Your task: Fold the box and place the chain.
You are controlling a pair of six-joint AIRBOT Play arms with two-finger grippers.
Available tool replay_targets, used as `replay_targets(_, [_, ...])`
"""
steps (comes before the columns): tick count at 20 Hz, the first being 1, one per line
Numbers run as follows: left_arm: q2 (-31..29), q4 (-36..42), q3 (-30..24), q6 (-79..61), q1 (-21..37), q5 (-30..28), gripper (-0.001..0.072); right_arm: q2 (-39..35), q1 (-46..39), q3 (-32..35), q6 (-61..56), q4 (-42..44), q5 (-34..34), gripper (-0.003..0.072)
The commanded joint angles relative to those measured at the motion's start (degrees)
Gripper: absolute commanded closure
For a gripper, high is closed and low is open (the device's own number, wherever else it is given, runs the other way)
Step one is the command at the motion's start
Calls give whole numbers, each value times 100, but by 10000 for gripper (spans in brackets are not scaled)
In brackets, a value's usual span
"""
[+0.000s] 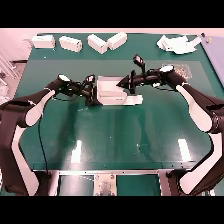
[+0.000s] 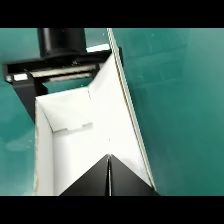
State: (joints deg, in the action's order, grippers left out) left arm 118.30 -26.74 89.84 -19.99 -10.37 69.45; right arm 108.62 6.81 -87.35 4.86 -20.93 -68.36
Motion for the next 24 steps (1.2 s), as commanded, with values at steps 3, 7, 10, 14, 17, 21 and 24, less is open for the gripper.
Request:
replay_targets(3, [-2, -2, 2, 2, 7, -2, 332, 184, -17, 0, 181, -116, 1025, 673])
replay_targets(7, [-2, -2, 2, 2, 7, -2, 331, 278, 11, 2, 153, -721, 1071, 673])
replay_targets(10, [-2, -2, 2, 2, 7, -2, 331, 332, 72, 2, 142, -846, 988, 673])
replay_targets(14, [-2, -2, 2, 2, 7, -2, 332, 251, 83, -94, 177, -846, 988, 675])
replay_targets(17, [-2, -2, 2, 2, 7, -2, 331, -127, 61, -103, 146, -903, 988, 677])
replay_targets(21, [-2, -2, 2, 2, 7, -2, 331, -896, -57, 9, -675, -1716, 988, 678])
replay_targets(24, [-2, -2, 2, 2, 7, -2, 331, -1665, -116, 723, -765, -2031, 1145, 678])
